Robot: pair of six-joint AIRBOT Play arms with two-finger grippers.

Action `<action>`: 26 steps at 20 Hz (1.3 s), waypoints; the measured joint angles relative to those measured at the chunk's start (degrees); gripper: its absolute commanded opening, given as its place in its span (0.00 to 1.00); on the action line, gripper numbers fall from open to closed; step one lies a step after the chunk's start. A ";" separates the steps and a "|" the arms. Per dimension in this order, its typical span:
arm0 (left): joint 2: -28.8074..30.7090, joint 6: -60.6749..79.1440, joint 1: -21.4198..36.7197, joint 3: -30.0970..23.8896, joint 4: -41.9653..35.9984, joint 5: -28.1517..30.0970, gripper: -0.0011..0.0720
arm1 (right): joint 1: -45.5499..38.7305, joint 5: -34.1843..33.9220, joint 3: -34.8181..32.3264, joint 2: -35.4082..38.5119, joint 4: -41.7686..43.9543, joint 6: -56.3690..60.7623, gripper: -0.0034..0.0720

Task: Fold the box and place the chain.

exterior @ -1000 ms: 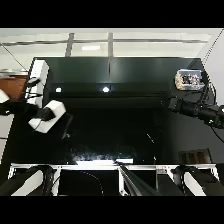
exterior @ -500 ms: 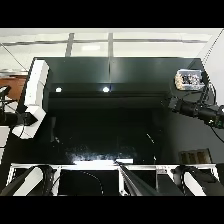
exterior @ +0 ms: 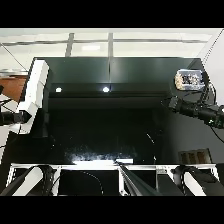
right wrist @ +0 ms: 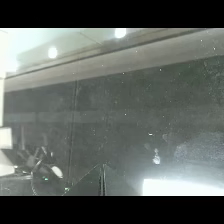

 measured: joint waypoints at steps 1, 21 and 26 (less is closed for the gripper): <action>-0.35 0.17 0.02 -0.24 -0.15 0.98 0.27 | 0.00 0.00 0.00 0.00 0.00 0.13 0.10; 9.20 0.39 -8.35 7.80 -21.07 -5.46 0.05 | 0.00 -0.24 0.02 0.00 -2.12 0.76 0.10; 11.39 -3.74 -30.29 8.28 -25.44 -3.72 0.05 | 0.02 1.81 8.70 0.00 -6.40 -0.39 0.10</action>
